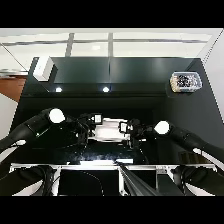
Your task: Fold the box and place the chain.
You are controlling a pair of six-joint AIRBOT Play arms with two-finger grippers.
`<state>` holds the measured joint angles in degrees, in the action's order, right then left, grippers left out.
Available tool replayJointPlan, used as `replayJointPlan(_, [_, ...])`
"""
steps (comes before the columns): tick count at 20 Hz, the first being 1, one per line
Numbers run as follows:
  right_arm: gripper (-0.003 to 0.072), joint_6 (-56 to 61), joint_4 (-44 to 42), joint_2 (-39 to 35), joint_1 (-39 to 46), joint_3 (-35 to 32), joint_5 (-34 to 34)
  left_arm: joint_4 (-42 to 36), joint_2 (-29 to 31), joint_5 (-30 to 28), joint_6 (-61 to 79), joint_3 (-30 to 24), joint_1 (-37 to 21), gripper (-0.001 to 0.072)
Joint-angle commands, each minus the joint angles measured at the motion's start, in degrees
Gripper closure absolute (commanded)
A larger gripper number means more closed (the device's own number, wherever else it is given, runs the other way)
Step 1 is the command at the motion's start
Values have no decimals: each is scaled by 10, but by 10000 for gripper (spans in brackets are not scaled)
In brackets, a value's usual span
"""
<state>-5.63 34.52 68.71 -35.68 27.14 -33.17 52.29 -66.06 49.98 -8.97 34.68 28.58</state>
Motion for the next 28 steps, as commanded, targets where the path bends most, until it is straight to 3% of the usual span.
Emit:
replayJointPlan(1, [208,0,0,0,0,0,0,-25,0,-3,0,0,5,449])
replayJointPlan(2, [209,0,0,0,0,0,0,-25,0,-6,0,0,8,491])
replayJointPlan(8, [208,0,0,0,0,0,0,-37,-11,-60,0,0,38,491])
replayJointPlan(15, [208,0,0,0,0,0,0,-33,-15,-58,0,0,39,489])
replayJointPlan(16, [208,0,0,0,0,0,0,-33,-15,-58,0,0,39,469])
replayJointPlan(18, [208,0,0,0,0,0,0,-33,-15,-58,0,0,39,262])
replayJointPlan(20, [209,0,0,0,0,0,0,-33,-15,-58,0,0,39,246])
replayJointPlan(21, [208,0,0,0,0,0,0,-32,-15,-58,0,0,39,301])
replayJointPlan(22, [208,0,0,0,0,0,0,-32,-15,-57,0,0,39,420])
replayJointPlan(23, [208,0,0,0,0,0,0,-32,-15,-54,0,0,39,421])
replayJointPlan(24, [208,0,0,0,0,0,0,-28,-14,-48,0,0,39,468])
replayJointPlan(25, [208,0,0,0,0,0,0,-5,-11,-35,-7,3,38,661])
replayJointPlan(28, [208,0,0,0,0,0,0,108,19,-4,-93,11,36,678])
